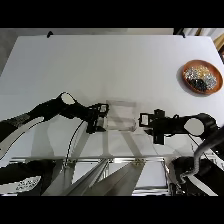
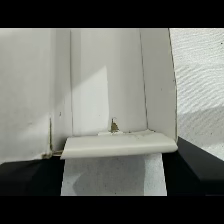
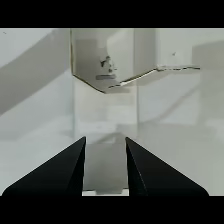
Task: Fold the box and place the chain.
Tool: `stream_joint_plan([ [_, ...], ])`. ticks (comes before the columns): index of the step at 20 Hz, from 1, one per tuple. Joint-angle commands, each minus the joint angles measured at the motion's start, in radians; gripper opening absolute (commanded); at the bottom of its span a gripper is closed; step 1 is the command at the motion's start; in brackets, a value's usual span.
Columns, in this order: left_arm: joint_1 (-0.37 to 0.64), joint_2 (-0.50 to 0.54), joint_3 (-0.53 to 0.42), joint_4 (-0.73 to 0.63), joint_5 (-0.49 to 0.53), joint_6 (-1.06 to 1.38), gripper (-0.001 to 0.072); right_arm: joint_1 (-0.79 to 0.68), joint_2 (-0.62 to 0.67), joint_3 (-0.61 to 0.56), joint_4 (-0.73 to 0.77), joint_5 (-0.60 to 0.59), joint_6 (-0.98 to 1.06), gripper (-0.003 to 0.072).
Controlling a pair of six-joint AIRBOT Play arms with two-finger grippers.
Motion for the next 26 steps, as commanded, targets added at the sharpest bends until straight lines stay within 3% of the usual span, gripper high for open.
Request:
stream_joint_plan([
  [1, 0.001, 0.001, 0.0, 0.0, 0.0, 0.0, 0.0212, 0.023, 0.0, -0.034, 0.002, -0.129, -0.108, 0.0275],
  [10, 0.001, 0.001, 0.0, 0.0, 0.0, 0.0, 0.0212, 0.029, -0.165, -0.034, 0.132, -0.167, -0.265, 0.0302],
  [20, 0.001, 0.001, -0.001, 0.0, 0.0, 0.0, 0.0212, 0.036, -0.184, -0.034, 0.245, -0.211, -0.369, 0.0298],
  [23, 0.001, 0.001, 0.0, 0.0, 0.0, 0.0, 0.0212, 0.036, -0.209, -0.034, 0.249, -0.224, -0.369, 0.022],
  [26, 0.001, 0.001, 0.0, 0.0, 0.0, 0.0, 0.0212, 0.036, -0.23, -0.034, 0.256, -0.24, -0.369, 0.022],
])
